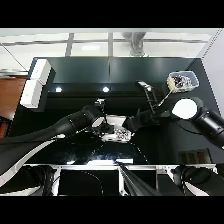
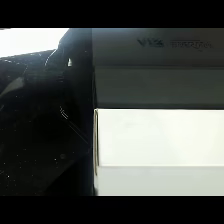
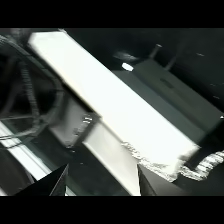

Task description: Fold the box and place the chain.

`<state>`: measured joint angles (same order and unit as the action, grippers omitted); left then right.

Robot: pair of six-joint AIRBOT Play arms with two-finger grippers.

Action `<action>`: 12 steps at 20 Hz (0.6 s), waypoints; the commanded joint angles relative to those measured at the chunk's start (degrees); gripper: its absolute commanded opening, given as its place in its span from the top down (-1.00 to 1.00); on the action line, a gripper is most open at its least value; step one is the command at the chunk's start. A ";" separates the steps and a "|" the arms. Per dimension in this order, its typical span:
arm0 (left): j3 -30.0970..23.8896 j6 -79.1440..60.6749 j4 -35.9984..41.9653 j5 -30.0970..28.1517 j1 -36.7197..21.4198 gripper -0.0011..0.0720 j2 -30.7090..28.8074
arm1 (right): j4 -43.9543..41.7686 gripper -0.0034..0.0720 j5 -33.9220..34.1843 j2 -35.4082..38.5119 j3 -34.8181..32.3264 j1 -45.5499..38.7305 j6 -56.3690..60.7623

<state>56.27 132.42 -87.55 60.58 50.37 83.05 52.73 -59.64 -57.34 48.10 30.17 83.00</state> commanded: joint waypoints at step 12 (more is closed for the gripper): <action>-0.04 0.00 -0.02 -0.11 -0.02 0.88 0.02 | 30.32 -0.96 23.56 -12.68 -3.37 -30.62 21.75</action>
<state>56.27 132.44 -87.55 60.55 50.37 83.05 80.07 -44.45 -62.41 42.37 2.92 96.86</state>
